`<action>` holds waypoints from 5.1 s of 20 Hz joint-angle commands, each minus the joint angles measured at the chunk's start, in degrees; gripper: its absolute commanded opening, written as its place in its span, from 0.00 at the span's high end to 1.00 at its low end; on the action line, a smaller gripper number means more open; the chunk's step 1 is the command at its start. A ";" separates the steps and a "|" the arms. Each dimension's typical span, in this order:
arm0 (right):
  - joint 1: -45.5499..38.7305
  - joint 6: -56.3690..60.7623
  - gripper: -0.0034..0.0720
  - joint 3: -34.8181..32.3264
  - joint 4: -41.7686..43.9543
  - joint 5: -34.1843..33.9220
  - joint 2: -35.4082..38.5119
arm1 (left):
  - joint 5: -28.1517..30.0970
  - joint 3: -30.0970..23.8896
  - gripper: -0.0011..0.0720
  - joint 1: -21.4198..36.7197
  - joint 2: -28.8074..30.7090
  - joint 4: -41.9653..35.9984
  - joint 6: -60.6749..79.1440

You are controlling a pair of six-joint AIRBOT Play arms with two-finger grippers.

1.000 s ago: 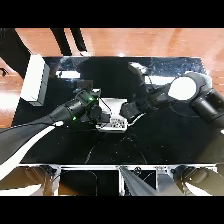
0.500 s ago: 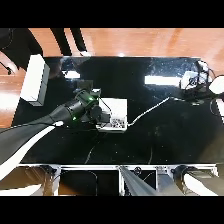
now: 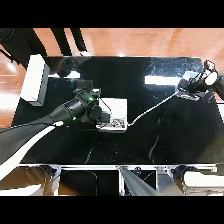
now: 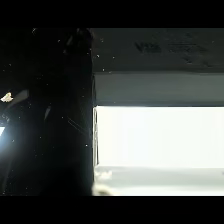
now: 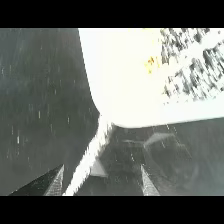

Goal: Fold the box and place the chain.

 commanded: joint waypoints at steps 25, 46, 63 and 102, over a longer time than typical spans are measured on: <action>2.97 -21.79 0.89 11.19 39.80 25.35 34.71 | -0.61 -0.02 0.95 -0.02 -0.02 -1.53 -0.17; 45.62 -20.02 0.89 18.45 35.21 15.52 34.56 | -0.33 -0.02 0.95 -0.04 -0.02 -1.55 -0.17; 47.25 -11.52 0.90 7.91 17.18 12.87 31.28 | -0.17 -0.04 0.95 -0.04 -0.04 -1.53 -0.20; 47.67 -10.21 0.90 9.70 13.33 14.36 18.25 | -0.15 -0.09 0.95 -0.04 -0.11 -1.33 -0.17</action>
